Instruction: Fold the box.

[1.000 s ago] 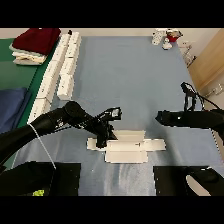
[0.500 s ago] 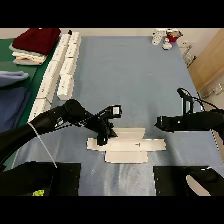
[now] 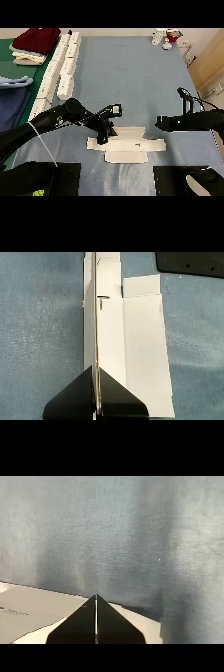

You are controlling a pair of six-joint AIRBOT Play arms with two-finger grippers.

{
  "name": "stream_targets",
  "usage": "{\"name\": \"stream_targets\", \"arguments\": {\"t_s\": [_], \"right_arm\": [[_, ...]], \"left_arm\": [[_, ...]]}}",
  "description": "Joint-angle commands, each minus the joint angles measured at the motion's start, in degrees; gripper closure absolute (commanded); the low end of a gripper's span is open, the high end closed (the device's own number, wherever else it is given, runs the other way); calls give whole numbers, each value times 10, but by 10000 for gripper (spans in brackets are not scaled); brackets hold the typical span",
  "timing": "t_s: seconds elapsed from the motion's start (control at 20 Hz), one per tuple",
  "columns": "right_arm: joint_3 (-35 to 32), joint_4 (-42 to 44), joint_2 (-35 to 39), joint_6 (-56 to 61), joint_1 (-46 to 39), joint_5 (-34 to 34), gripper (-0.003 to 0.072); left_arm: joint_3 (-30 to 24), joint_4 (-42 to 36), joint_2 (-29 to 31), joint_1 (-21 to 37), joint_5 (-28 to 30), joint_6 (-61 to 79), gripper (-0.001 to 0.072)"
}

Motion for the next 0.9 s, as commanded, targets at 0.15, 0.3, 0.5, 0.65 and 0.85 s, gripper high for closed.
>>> {"name": "stream_targets", "arguments": {"t_s": [0.15, 0.3, 0.5, 0.65, 0.85], "right_arm": [[0, 9, 17, 22, 56, -94, 683], [0, 9, 55, 96, 148, -124, 683], [0, -33, 90, 245, 374, -98, 683], [0, -151, 70, 316, 570, -57, 683], [0, -325, -16, 297, 732, -24, 80]], "left_arm": [[1, -1, 0, 0, -1, 0, 696], [1, -1, 0, 0, -1, 0, 696], [1, -1, 0, 0, -1, 0, 696], [1, -1, 0, -1, -1, 0, 696], [1, -1, 0, -1, -1, 0, 696]]}}
